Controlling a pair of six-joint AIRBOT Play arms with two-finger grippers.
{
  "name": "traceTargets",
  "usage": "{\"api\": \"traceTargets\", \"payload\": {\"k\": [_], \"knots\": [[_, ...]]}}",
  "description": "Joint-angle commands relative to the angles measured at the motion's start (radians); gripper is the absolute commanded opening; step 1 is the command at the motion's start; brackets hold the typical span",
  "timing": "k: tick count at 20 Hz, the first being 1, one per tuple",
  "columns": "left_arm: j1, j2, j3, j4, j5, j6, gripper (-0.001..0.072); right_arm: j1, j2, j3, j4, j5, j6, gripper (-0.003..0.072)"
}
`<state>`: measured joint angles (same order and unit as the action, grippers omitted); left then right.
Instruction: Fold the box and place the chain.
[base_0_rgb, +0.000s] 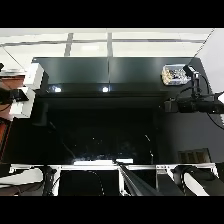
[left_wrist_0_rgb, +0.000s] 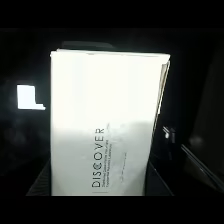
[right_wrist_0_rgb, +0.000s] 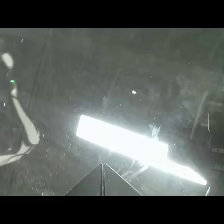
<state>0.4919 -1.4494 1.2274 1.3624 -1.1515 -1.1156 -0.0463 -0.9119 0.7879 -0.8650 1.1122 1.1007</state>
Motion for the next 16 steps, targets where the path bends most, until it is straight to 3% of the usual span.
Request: {"api": "traceTargets", "payload": {"k": [1,7,8,9,13,14,15,16], "knots": [[0.005,-0.133,0.092,-0.006,0.048,0.061,0.0334,0.001,0.0,0.0,0.0,-0.037,0.031,0.0011],[-0.02,-0.277,0.241,-0.018,0.054,0.057,0.0346,0.001,0.0,0.0,0.0,-0.044,0.055,0.0011],[-0.029,-0.288,0.264,-0.008,0.052,0.057,0.0506,0.001,0.0,0.0,0.0,-0.044,0.055,0.0011],[-0.037,-0.291,0.289,-0.002,0.051,0.041,0.072,0.001,0.0,0.0,0.0,-0.044,0.055,0.0011],[-0.084,-0.285,0.521,-0.002,-0.087,-0.145,0.0718,0.008,0.0,0.0,0.0,-0.05,0.054,0.0011],[-0.098,-0.283,0.595,-0.002,-0.139,-0.266,0.0709,0.02,0.0,0.0,-0.001,-0.067,0.054,0.0011],[-0.113,-0.283,0.662,-0.003,-0.208,-0.38,0.0599,0.038,0.0,0.0,-0.001,-0.095,0.053,0.0011],[-0.131,-0.283,0.721,-0.02,-0.287,-0.408,0.0288,0.064,-0.004,0.0,0.0,-0.138,0.053,0.0011]]}}
